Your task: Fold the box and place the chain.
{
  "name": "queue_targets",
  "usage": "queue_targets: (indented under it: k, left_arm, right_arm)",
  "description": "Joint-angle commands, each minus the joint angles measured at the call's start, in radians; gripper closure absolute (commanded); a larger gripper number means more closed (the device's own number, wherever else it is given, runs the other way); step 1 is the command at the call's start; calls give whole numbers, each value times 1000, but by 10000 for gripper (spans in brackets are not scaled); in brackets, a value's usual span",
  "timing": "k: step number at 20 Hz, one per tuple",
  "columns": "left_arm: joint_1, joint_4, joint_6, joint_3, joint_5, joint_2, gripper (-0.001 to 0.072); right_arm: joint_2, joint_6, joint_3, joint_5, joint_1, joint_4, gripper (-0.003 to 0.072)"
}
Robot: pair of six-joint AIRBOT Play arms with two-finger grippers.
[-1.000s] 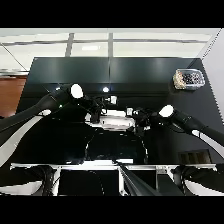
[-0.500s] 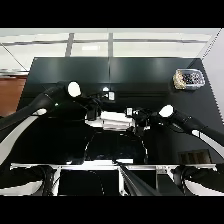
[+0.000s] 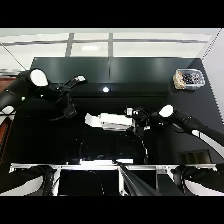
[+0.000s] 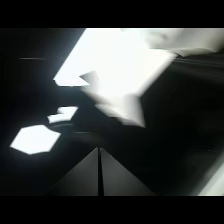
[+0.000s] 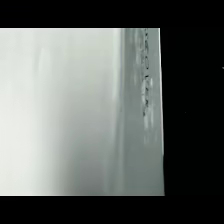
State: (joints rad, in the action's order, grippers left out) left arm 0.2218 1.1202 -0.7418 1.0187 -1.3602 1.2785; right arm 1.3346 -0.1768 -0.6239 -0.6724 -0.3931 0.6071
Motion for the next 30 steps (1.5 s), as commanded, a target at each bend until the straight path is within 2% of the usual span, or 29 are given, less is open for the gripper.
queue_targets:
  k: [1,3,6,10,12,14,17,22,26,30]
  left_arm:
    - [-36,-294,17,-155,-99,-54,687]
    - [29,-414,101,-289,10,-95,687]
    - [148,-634,289,-416,315,-134,686]
    - [272,-808,427,-415,721,-127,683]
    - [294,-846,462,-401,864,-127,683]
    - [293,-844,462,-387,945,-124,683]
    - [293,-843,506,-362,983,-95,683]
    - [293,-834,510,-309,978,27,683]
    - [293,-831,508,-293,922,70,683]
    - [284,-729,502,-291,835,70,683]
  right_arm:
    - [1,0,1,-2,0,0,559]
    - [1,-1,1,-2,0,3,559]
    - [1,-8,1,-4,0,3,559]
    - [1,-8,1,-3,0,3,559]
    - [1,-8,1,-4,0,3,559]
    - [1,-8,1,-4,0,3,559]
    - [1,-15,1,-14,0,4,559]
    - [1,-16,1,-15,0,4,559]
    - [1,-16,1,-15,0,4,559]
    - [1,-16,1,-15,0,3,559]
